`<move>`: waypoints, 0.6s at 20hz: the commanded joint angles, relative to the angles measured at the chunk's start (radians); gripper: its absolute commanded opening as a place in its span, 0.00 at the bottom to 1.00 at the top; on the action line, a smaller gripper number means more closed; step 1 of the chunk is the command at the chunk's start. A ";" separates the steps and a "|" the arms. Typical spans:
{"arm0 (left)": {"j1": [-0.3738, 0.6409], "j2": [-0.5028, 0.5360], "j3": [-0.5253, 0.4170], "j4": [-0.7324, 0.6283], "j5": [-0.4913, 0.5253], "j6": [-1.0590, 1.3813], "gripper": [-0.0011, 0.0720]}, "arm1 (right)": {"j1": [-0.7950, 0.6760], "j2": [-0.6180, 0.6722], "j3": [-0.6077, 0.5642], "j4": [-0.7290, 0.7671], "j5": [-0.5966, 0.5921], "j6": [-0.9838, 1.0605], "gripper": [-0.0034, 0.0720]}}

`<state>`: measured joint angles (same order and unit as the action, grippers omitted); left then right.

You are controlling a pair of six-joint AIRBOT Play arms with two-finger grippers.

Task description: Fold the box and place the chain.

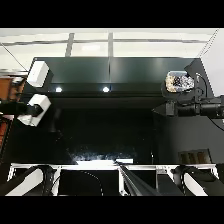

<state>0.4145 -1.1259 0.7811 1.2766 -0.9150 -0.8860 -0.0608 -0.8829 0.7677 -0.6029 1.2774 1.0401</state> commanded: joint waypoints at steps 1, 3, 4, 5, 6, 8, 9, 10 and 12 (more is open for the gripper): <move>0.151 -0.155 0.154 -0.062 -0.043 0.029 0.43 | 0.001 0.000 0.001 0.000 -0.005 -0.001 0.07; 0.147 -0.257 0.257 -0.073 -0.021 0.029 0.44 | 0.001 0.000 0.001 0.000 0.002 0.000 0.07; 0.146 -0.306 0.309 -0.091 -0.018 0.030 0.44 | 0.001 0.000 0.001 0.000 0.002 0.000 0.07; 0.140 -0.349 0.354 -0.116 -0.019 0.046 0.44 | 0.001 0.000 0.001 0.001 0.001 0.000 0.07; 0.133 -0.384 0.392 -0.119 -0.020 0.069 0.44 | 0.001 0.000 0.001 0.001 0.001 0.000 0.07; 0.110 -0.445 0.441 -0.124 0.008 0.071 0.44 | 0.001 0.000 0.001 0.000 -0.003 -0.001 0.07; 0.097 -0.472 0.454 -0.130 0.021 0.075 0.44 | 0.001 0.000 0.001 0.001 -0.010 0.000 0.07; 0.084 -0.488 0.455 -0.130 0.051 0.074 0.45 | 0.001 0.000 0.001 0.000 -0.021 0.000 0.07; 0.059 -0.515 0.455 -0.129 0.117 0.069 0.96 | 0.001 0.000 0.001 0.001 -0.033 0.000 0.07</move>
<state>0.5007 -1.5833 1.2057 1.1580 -0.8764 -0.8192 -0.0608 -0.8829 0.7677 -0.6025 1.2621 1.0397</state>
